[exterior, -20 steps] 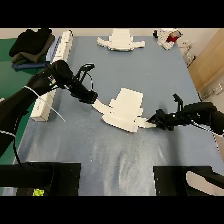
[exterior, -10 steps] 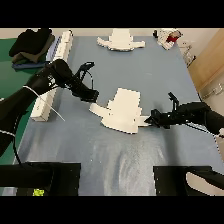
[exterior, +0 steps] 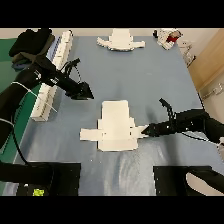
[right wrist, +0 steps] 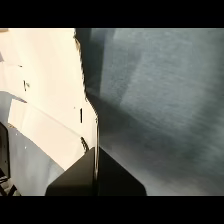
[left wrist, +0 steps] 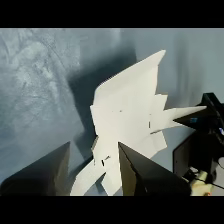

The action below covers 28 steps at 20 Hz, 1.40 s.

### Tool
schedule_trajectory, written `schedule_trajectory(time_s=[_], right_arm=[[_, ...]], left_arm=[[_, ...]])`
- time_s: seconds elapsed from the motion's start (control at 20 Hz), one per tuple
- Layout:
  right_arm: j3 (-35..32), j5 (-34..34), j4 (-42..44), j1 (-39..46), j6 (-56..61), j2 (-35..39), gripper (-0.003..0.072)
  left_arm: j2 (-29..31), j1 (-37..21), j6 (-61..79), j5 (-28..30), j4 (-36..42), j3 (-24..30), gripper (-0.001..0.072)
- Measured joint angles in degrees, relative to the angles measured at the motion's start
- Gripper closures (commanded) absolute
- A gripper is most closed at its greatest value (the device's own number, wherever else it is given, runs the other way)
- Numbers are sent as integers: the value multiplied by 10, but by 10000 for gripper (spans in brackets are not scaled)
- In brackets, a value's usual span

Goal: Fold the box.

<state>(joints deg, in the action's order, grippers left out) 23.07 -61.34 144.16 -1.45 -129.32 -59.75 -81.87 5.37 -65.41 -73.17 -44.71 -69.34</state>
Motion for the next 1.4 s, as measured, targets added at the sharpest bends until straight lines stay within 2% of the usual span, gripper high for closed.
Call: schedule_trajectory(time_s=[0.2, 0.65, 0.7, 0.75, 0.8, 1.25, 1.3, 1.4], right_arm=[[-7, 6, 1, -25, -22, 4, 681], [-9, 9, 1, -38, -31, 5, 681], [-9, 9, 1, -38, -32, 5, 681], [-9, 9, 1, -38, -32, 5, 681], [-9, 9, 1, -38, -32, 5, 681], [-9, 9, 0, -39, -32, 5, 681], [-9, 9, 0, -39, -32, 5, 681], [-9, 9, 0, -39, -32, 5, 680]], left_arm=[[-57, -3, 39, -40, 32, 0, 258], [-174, 45, 103, -95, 75, 0, 259], [-182, 51, 109, -104, 78, 0, 283], [-189, 56, 115, -112, 81, 0, 458], [-195, 61, 123, -120, 84, 0, 541], [-207, 70, 177, -151, 118, -3, 550], [-207, 70, 181, -154, 119, -3, 695], [-207, 70, 196, -163, 122, -3, 694]])
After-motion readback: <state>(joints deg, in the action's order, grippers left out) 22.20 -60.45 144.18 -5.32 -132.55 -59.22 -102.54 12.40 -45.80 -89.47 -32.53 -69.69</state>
